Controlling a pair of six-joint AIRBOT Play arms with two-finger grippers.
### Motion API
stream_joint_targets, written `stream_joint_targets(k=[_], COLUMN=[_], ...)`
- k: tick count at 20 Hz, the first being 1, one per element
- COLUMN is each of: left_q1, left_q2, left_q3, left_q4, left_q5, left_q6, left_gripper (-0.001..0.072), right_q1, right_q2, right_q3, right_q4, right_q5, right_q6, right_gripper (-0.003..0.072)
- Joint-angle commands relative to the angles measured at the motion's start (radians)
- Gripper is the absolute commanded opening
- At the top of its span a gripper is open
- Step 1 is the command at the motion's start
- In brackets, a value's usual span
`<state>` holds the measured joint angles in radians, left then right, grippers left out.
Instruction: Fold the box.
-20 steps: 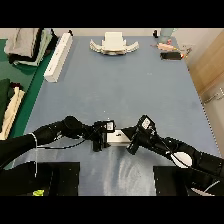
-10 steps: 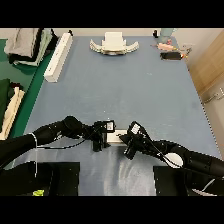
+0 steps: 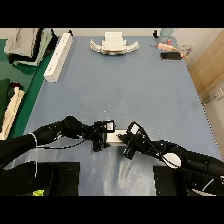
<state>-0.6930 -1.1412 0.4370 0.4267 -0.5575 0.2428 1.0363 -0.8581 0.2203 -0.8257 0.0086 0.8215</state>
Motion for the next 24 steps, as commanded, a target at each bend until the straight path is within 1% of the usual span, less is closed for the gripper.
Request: stream_joint_targets(k=[1,3,6,9,12,13,15,17,19,22,24], left_q1=[0.001,0.001,0.001,0.001,0.001,0.001,0.001,0.001,0.001,0.001,0.001], left_q2=[0.0,0.0,0.0,0.0,0.0,0.0,0.0,0.0,0.0,0.0,0.0], left_q3=[0.0,0.0,0.0,0.0,0.0,0.0,0.0,0.0,0.0,0.0,0.0], left_q4=[0.0,0.0,0.0,0.0,0.0,0.0,0.0,0.0,0.0,0.0,0.0], left_q5=[0.0,0.0,0.0,0.0,0.0,0.0,0.0,0.0,0.0,0.0,0.001], left_q6=[0.0,0.0,0.0,0.0,0.0,0.0,0.0,0.0,0.003,0.003,0.003], left_gripper=[0.0408,0.0408,0.0408,0.0408,0.0408,0.0408,0.0408,0.0408,0.0408,0.0408,0.0408], right_q1=[0.0,-0.002,-0.002,-0.018,-0.088,-0.123,-0.222,-0.331,-0.423,-0.51,-0.55], right_q2=[0.023,0.066,0.138,0.166,0.16,0.155,0.127,0.072,-0.001,-0.12,-0.195], right_q3=[-0.001,0.003,0.029,0.054,0.078,0.091,0.139,0.217,0.325,0.523,0.642], right_q4=[0.004,0.003,0.003,0.003,0.007,0.023,0.022,-0.047,-0.24,-0.6,-0.732], right_q5=[0.047,-0.015,-0.072,-0.071,-0.014,0.029,0.172,0.342,0.502,0.786,0.984], right_q6=[0.0,0.0,0.0,0.0,0.001,0.003,0.066,0.16,0.354,0.715,0.904], right_gripper=[0.0005,0.0005,0.0005,0.0005,0.0005,0.0005,0.0005,0.0005,0.0005,0.0005,0.0005])
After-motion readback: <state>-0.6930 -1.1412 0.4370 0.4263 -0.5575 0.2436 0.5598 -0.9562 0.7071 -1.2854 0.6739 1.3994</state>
